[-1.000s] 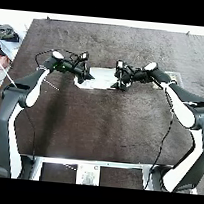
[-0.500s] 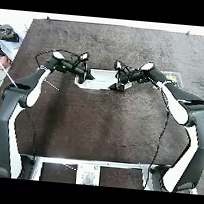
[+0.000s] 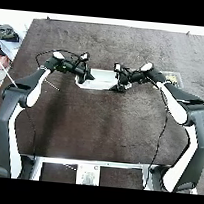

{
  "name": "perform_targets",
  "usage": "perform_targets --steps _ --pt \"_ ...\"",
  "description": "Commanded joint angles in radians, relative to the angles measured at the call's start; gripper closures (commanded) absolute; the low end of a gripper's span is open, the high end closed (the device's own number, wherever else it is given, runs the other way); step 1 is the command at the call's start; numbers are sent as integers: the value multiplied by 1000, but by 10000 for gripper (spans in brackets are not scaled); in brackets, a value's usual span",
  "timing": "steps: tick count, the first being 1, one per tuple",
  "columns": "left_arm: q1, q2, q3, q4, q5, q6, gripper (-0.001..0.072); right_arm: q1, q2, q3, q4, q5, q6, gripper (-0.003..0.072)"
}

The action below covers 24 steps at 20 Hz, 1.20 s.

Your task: Fold the box and place the chain.

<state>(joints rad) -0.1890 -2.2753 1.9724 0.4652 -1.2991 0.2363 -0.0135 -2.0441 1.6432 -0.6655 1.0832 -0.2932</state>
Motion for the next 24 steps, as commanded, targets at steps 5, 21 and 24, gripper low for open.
perform_targets --steps 5,21,24 --pt "1 0 0 1 1 0 696 -1 -1 1 0 -3 -1 320" --pt "1 0 0 1 1 0 696 0 -1 1 -1 -6 -2 417" --pt "1 0 0 1 2 0 696 0 -1 1 -1 -6 -2 417"
